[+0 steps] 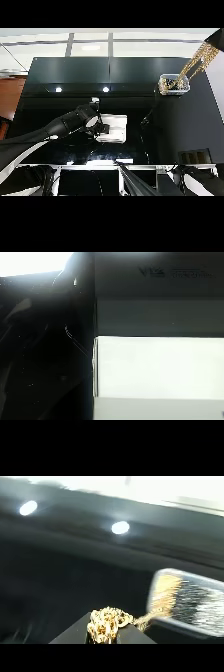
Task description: Fold the box and place the chain.
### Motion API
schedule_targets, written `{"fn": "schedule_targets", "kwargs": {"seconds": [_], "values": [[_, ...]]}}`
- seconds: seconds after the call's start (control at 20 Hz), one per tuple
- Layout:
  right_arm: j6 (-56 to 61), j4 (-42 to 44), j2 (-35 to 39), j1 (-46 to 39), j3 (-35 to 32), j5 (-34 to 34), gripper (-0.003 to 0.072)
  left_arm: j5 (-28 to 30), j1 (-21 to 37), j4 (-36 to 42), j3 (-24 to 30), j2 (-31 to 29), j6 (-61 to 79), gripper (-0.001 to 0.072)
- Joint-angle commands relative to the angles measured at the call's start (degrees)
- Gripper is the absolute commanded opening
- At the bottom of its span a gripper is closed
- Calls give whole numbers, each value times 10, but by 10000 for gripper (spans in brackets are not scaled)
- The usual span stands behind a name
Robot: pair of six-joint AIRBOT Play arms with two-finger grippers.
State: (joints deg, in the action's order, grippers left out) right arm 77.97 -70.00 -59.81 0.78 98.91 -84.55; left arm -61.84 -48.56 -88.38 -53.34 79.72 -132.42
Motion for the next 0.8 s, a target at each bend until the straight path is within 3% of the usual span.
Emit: {"fn": "schedule_targets", "kwargs": {"seconds": [0.0,0.3,0.5,0.75], "values": [[-38,33,14,58,-4,-71,26,3,0,-1,0,0,0,33],[-45,38,14,191,-111,-116,26,3,0,-1,0,0,0,33],[-48,63,14,256,-200,-67,26,3,0,-1,0,0,0,33],[-65,154,14,284,-232,-8,26,3,0,-1,0,0,0,33]]}}
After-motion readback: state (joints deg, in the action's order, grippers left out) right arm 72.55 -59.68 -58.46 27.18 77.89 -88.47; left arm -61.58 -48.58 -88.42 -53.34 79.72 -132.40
